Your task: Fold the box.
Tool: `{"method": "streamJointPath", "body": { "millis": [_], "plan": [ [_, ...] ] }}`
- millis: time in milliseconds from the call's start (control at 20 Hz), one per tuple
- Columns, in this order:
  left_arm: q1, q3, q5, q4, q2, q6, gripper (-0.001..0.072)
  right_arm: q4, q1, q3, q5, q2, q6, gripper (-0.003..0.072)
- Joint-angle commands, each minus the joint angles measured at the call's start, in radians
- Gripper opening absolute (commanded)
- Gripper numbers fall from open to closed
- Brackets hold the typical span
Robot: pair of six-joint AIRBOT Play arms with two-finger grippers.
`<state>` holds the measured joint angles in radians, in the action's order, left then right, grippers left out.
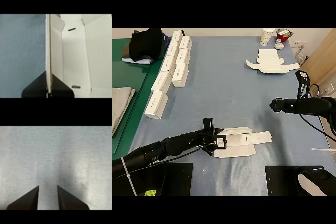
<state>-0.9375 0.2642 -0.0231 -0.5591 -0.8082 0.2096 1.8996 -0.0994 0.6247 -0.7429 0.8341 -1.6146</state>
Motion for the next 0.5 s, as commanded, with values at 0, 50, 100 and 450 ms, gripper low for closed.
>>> {"method": "streamJointPath", "body": {
  "millis": [0,50,100,450],
  "plan": [
    [-0.010,-0.010,0.013,-0.002,-0.019,-0.006,0.0013,0.001,-0.001,0.001,0.002,0.000,0.000,0.0346],
    [-0.008,-0.008,0.013,-0.002,-0.019,-0.045,0.0013,0.001,-0.001,0.001,0.002,0.000,0.000,0.0346],
    [-0.008,-0.008,0.011,-0.002,-0.019,-0.087,0.0013,0.001,-0.001,0.001,0.002,0.000,0.000,0.0346],
    [0.019,0.038,-0.254,-0.003,0.054,-0.174,0.0012,0.001,-0.001,0.001,0.002,0.002,0.000,0.0346]
  ]
}}
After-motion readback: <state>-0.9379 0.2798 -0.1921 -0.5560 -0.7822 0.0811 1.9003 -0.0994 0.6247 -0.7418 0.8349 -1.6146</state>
